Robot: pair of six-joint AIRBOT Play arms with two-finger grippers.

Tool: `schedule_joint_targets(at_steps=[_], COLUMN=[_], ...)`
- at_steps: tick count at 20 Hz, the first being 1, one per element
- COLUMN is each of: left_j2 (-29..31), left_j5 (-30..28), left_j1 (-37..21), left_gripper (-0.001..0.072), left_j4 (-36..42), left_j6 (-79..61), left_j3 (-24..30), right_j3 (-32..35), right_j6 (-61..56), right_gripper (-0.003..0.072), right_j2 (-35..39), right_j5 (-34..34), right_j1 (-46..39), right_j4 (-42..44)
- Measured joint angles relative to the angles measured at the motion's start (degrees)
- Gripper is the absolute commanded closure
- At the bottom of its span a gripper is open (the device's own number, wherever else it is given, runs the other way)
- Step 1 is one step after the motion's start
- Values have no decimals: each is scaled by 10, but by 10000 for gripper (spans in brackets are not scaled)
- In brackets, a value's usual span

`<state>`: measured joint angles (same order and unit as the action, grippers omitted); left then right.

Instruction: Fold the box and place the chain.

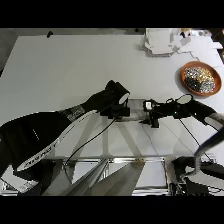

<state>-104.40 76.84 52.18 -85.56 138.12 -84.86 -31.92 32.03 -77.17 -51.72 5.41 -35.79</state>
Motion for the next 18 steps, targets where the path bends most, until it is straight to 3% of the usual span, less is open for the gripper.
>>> schedule_joint_targets(at_steps=[6, 9, 14, 15, 18], left_j2=[0, -3, -5, -5, -3], left_j5=[-2, -12, -14, -13, -9], left_j1=[-1, 0, 0, 0, 0], left_gripper=[562, 705, 705, 689, 531], left_j4=[-1, 2, 6, 6, 12], left_j6=[-15, -11, -15, -15, -19], left_j3=[0, 0, 0, 0, 0], right_j3=[0, 0, 0, 0, 0], right_j6=[0, -1, -1, -1, 3], right_gripper=[234, 234, 234, 234, 234], right_j2=[0, 0, 0, 0, 0], right_j5=[0, 0, 0, 0, 0], right_j1=[0, 0, 0, 0, 0], right_j4=[0, 0, 0, 0, -1])
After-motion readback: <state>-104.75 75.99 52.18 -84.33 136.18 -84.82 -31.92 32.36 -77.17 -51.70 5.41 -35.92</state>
